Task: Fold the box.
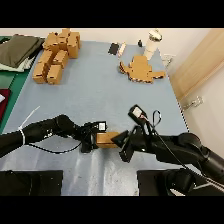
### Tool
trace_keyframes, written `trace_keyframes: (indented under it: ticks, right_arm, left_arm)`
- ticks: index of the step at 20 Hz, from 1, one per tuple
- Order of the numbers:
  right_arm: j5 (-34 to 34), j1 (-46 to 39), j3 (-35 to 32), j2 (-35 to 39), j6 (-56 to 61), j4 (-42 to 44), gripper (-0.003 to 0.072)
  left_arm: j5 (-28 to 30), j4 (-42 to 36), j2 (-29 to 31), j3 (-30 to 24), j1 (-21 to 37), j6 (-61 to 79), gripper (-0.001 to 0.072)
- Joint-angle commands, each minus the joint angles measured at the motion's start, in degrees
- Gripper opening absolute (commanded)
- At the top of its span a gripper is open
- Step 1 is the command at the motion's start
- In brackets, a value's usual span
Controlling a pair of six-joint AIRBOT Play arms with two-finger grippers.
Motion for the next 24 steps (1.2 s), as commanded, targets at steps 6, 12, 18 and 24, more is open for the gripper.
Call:
trace_keyframes:
  ticks: [6,12,18,24]
  right_arm:
    - [13.9,-0.6,-14.1,2.0,34.8,11.1,0.0002]
    - [20.5,-0.6,-13.9,-2.8,35.6,11.1,0.0002]
    - [20.9,-0.6,-13.9,-8.6,35.3,10.9,0.0002]
    - [20.8,-0.6,-13.9,-10.4,34.2,10.0,0.0002]
  left_arm:
    - [0.0,0.0,0.0,0.1,0.0,0.0,0.0321]
    - [0.0,0.0,0.0,0.1,0.0,0.0,0.0321]
    - [0.0,0.0,0.0,0.1,0.0,0.0,0.0321]
    - [0.0,0.0,0.0,0.1,0.0,0.0,0.0321]
